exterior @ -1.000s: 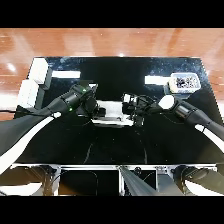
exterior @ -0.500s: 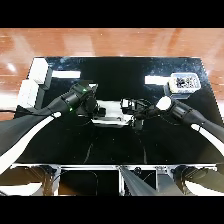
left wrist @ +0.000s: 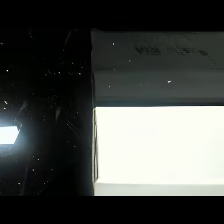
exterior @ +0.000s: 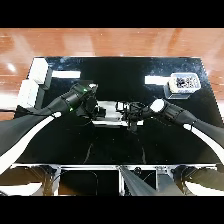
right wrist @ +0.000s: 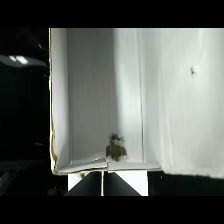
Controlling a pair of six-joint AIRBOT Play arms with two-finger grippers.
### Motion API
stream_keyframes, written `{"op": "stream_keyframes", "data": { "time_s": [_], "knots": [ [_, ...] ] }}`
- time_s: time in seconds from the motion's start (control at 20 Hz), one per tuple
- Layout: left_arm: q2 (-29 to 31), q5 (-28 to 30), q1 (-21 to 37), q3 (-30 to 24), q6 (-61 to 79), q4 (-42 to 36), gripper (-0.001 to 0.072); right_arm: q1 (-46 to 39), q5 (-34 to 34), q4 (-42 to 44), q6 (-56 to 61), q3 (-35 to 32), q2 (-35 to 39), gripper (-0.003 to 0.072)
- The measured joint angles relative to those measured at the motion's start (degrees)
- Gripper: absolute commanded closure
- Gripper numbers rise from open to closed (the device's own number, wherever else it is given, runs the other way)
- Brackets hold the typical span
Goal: Fold the box and place the chain.
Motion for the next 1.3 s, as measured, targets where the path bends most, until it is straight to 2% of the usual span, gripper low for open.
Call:
{"op": "stream_keyframes", "data": {
  "time_s": [0.8, 0.85, 0.9, 0.95, 1.1, 1.15, 1.2, 1.3],
  "knots": [
    [0.0, 0.3, 0.0, 0.0, 0.0, -0.9, 0.0685, 3.5, -3.7, 5.6, -0.6, 0.4, -0.4, 0.0654],
    [0.0, 0.4, 0.0, 0.0, 0.0, -0.9, 0.0685, 3.6, -3.8, 5.6, -0.6, 0.4, -0.4, 0.0635],
    [0.0, 0.5, 0.0, 0.0, 0.0, -1.0, 0.0686, 3.6, -3.8, 5.7, -0.6, 0.4, -0.4, 0.0347],
    [0.0, 0.5, 0.0, 0.0, 0.0, -1.0, 0.0685, 3.6, -3.8, 5.8, -0.6, 0.4, -0.4, 0.0228],
    [0.0, 0.7, 0.0, 0.0, 0.0, -1.2, 0.0685, 3.7, -4.0, 5.8, -0.4, 0.4, -0.4, 0.0284],
    [0.0, 0.7, 0.0, 0.0, 0.0, -1.2, 0.0685, 3.7, -4.0, 5.8, -0.4, 0.4, -0.4, 0.0441],
    [0.0, 0.7, 0.0, 0.0, 0.0, -1.2, 0.0685, 3.7, -4.1, 5.7, -0.3, 0.4, -0.4, 0.0525],
    [0.0, 0.7, 0.0, 0.0, 0.0, -1.2, 0.0685, 3.7, -4.1, 5.7, -0.2, 0.4, -0.4, 0.0521]
  ]
}}
